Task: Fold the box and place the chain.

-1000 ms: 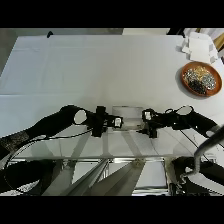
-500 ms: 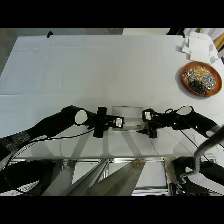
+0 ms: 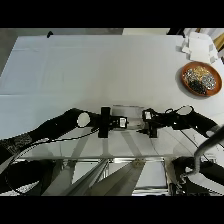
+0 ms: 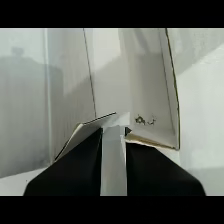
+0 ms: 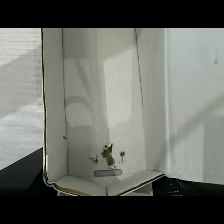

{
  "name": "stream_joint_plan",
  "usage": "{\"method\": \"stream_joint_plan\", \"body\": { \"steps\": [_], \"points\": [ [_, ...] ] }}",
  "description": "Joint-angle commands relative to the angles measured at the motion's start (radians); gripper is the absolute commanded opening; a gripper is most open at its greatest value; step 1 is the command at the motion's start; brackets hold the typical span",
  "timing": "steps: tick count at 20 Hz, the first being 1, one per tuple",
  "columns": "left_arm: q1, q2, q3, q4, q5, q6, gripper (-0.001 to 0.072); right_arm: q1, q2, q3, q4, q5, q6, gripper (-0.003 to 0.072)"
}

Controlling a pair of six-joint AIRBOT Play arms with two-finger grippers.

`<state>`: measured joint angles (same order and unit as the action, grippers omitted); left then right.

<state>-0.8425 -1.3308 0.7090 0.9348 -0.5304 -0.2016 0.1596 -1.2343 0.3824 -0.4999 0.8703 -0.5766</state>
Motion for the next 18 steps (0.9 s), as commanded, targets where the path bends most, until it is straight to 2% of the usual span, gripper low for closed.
{"method": "stream_joint_plan", "body": {
  "steps": [1,4,8,9,11,12,13,14,15,16,17,18],
  "points": [
    [-0.014,-0.001,0.0,-0.024,0.049,-0.001,0.0146,0.0,0.0,0.0,0.0,0.003,0.0,0.0434],
    [-0.026,-0.006,0.0,-0.045,0.085,0.0,0.0149,0.0,0.0,0.0,0.0,0.003,0.0,0.0434],
    [-0.026,-0.032,0.0,-0.046,0.072,0.0,0.0156,0.0,0.0,0.0,0.0,0.003,0.0,0.0434],
    [-0.026,-0.033,0.0,-0.046,0.068,0.0,0.0202,0.0,0.0,0.0,0.0,0.003,0.0,0.0434],
    [-0.026,-0.033,0.0,-0.046,0.066,-0.006,0.0465,0.0,0.0,0.0,0.0,0.003,0.0,0.0434],
    [-0.026,-0.033,0.0,-0.05,0.065,-0.008,0.0505,0.0,0.0,0.0,0.0,0.003,0.0,0.0434],
    [-0.026,-0.033,0.0,-0.055,0.061,-0.008,0.0503,0.0,0.0,0.0,0.0,0.003,0.0,0.0434],
    [-0.026,-0.032,0.0,-0.061,0.058,-0.008,0.0482,0.0,0.0,0.0,0.0,0.003,0.0,0.0434],
    [-0.026,-0.031,0.0,-0.06,0.055,-0.008,0.042,0.0,0.0,0.0,0.0,0.003,0.0,0.0434],
    [-0.026,-0.029,0.0,-0.06,0.051,-0.008,0.03,0.0,0.0,0.0,0.0,0.003,0.0,0.0434],
    [-0.026,-0.023,0.0,-0.06,0.044,-0.008,0.0127,0.0,0.0,0.0,0.0,0.003,0.0,0.0434],
    [-0.025,-0.013,0.0,-0.06,0.03,-0.008,0.0001,0.0,0.0,0.0,0.0,0.003,0.0,0.0434]
  ]
}}
